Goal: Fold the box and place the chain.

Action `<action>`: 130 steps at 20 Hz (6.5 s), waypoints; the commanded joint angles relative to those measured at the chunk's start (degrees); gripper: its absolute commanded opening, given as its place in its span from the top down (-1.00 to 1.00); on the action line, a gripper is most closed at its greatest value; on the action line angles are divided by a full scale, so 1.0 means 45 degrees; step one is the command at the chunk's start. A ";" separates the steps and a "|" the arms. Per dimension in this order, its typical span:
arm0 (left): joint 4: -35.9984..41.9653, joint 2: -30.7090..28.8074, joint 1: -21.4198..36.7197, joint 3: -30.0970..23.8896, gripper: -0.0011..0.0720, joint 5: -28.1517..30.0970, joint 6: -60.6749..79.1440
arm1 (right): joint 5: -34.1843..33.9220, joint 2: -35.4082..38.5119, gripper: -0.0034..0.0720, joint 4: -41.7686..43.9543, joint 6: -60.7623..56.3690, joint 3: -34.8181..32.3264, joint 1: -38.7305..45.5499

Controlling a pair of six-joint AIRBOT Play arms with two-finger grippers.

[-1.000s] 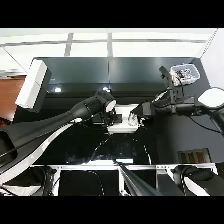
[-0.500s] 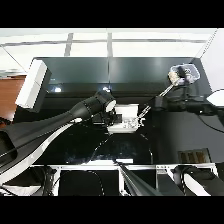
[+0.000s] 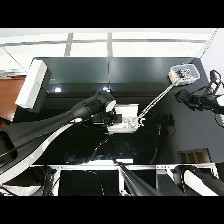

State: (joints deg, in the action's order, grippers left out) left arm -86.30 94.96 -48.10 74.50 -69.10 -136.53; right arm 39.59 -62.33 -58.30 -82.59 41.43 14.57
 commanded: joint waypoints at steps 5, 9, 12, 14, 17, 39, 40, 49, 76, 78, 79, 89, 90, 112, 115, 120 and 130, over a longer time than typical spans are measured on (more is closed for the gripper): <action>0.0000 0.0005 0.0005 0.0010 0.89 -0.0019 0.0000 | 0.0831 -0.3424 -0.77 0.0753 -0.0418 0.2361 0.0097; 0.0000 0.0005 0.0005 0.0010 0.89 -0.0010 0.0005 | 0.1195 -0.4396 -0.77 0.0772 -0.0607 0.3502 0.0068; 0.0000 0.0005 0.0010 0.0010 0.89 0.0015 0.0000 | 0.0996 -0.5110 -0.77 0.0811 -0.0617 0.4289 -0.0092; 0.0000 0.0005 0.0010 0.0010 0.89 0.0015 0.0000 | 0.0680 -0.5921 -0.77 0.0860 -0.1059 0.5090 -0.0262; 0.0000 0.0005 0.0010 0.0010 0.89 0.0019 0.0000 | 0.0588 -0.7417 -0.77 0.0840 -0.1622 0.6708 -0.0573; -0.0010 0.0005 0.0010 0.0010 0.89 0.0301 0.0005 | 0.5746 0.1846 0.87 0.0641 0.1846 0.7266 -0.0491; -0.0010 0.0005 0.0010 0.0010 0.89 0.0321 0.0005 | 0.6062 0.2385 0.87 0.0884 0.1841 0.7266 -0.0491; 0.0005 0.0005 0.0005 0.0010 0.89 0.0311 0.0000 | 0.9258 0.3390 0.87 0.5008 0.2409 0.7193 -0.2234; 0.0005 0.0005 -0.0005 0.0010 0.89 0.0301 0.0000 | 0.8063 0.3283 0.87 0.6601 0.2463 0.3614 -0.4337; 0.0005 0.0005 -0.0005 0.0010 0.89 0.0301 0.0000 | 0.7043 0.3181 0.86 0.6470 0.2458 0.3002 -0.5051; 0.0005 0.0005 -0.0005 0.0010 0.89 0.0301 0.0005 | 0.6713 0.3094 0.86 0.6470 0.2458 0.2642 -0.5285; 0.0000 0.0005 -0.0005 0.0010 0.89 0.0296 0.0005 | 0.4410 0.2681 -0.21 0.4789 0.1797 -0.0607 -0.5246; 0.0000 0.0005 -0.0005 0.0010 0.89 0.0296 0.0005 | 0.4643 0.2686 -0.21 0.4371 0.1982 -0.0486 -0.4571; 0.0000 0.0005 0.0000 0.0010 0.89 0.0253 0.0000 | 0.1443 0.0549 -0.96 0.3104 1.9239 -0.2565 -0.4192; 0.0000 0.0005 0.0000 0.0010 0.89 0.0257 0.0005 | 0.1467 0.0398 -0.96 0.3361 1.9545 -0.2569 -0.4192; -0.0005 0.0005 0.0000 0.0010 0.89 0.0257 0.0005 | 0.1472 0.0141 -0.96 0.3385 1.9759 -0.2565 -0.4192; -0.0005 0.0005 0.0005 0.0010 0.89 0.0257 0.0005 | 0.1768 -0.0534 -0.96 0.4031 2.0759 -0.2565 -0.4614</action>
State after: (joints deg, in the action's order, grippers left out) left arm -86.28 94.94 -48.10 74.50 -67.94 -136.53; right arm 46.78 -63.61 -41.82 8.40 29.89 -5.34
